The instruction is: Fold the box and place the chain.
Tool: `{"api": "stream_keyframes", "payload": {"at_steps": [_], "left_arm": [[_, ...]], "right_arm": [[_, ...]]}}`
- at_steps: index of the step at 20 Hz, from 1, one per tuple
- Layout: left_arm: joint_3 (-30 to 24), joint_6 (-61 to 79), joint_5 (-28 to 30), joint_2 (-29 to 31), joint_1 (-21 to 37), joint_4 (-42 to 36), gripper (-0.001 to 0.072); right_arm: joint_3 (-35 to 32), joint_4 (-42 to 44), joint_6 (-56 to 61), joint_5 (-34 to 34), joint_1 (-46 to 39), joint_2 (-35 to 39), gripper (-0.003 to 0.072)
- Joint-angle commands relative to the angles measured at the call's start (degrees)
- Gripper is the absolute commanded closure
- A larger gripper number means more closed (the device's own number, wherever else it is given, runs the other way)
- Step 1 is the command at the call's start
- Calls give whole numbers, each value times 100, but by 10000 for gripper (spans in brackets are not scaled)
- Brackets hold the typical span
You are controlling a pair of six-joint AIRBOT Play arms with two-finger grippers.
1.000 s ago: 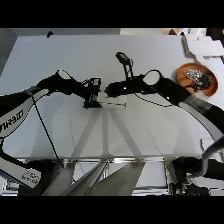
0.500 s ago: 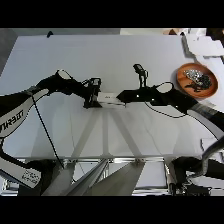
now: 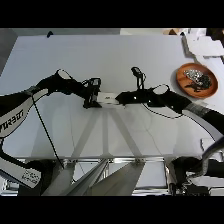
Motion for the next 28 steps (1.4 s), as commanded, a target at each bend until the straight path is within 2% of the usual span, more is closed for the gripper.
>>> {"api": "stream_keyframes", "payload": {"at_steps": [1,5,8,10,12,14,17,18,20,24,28], "left_arm": [[2,-9,2,0,-2,-13,434],[2,-9,2,0,-2,-15,434],[2,-9,2,0,-2,-13,434],[2,-9,2,0,-2,-13,434],[2,-9,2,0,0,-13,434],[2,-9,0,0,-2,-13,434],[2,-9,0,0,0,-15,434],[2,-9,2,0,0,-13,434],[2,-9,2,0,0,-13,434],[2,-11,2,0,0,-15,434],[2,-11,0,2,-2,-140,434]], "right_arm": [[2,-57,-7,-129,13,260,680],[2,-76,24,2,-358,1207,679],[2,-321,66,800,-1047,2144,678],[2,-868,378,1486,-1652,2739,678],[2,-1996,1069,2166,-2267,3263,678],[2,-3493,1714,2850,-2785,3626,678],[2,-5825,2487,3657,-3353,3810,678],[2,-6443,2669,3746,-3532,3810,678],[2,-7073,3021,3587,-3888,3810,678],[2,-7018,3847,2793,-4400,3810,678],[0,-7010,3860,2457,-4417,3810,678]]}}
